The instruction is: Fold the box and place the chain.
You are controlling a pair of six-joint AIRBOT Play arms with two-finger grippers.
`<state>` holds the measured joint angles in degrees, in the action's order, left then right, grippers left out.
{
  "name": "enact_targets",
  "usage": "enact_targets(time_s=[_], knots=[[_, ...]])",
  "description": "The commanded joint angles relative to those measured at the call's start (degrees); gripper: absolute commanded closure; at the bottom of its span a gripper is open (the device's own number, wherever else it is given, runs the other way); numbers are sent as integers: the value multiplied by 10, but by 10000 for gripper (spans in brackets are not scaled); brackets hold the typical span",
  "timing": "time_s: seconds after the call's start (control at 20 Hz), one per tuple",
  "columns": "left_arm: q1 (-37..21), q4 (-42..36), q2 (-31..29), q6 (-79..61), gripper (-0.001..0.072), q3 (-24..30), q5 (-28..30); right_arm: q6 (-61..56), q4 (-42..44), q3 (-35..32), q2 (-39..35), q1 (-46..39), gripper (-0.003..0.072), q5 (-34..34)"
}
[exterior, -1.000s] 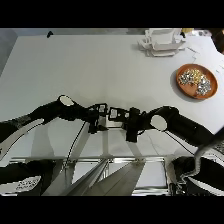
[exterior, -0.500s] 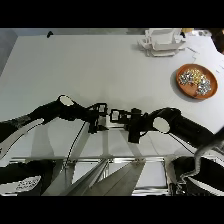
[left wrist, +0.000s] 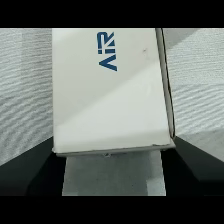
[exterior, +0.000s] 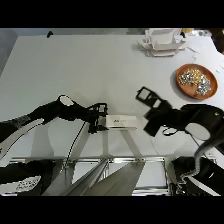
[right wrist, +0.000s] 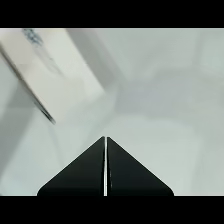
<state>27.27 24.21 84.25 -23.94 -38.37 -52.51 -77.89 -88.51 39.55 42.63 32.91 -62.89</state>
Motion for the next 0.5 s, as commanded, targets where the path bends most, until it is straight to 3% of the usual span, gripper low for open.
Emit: enact_targets(time_s=[0.0, 0.25, 0.45], knots=[[0, 0, 0, 0, 518, 0, 0, -71, -53, 1, -20, -152, 670, -162], [0, 0, 0, -3, 518, -1, 2, -71, -7, 1, -20, -343, 669, -145], [0, -4, 0, -2, 518, -1, 4, -71, 26, 1, -20, -368, 669, -135]])
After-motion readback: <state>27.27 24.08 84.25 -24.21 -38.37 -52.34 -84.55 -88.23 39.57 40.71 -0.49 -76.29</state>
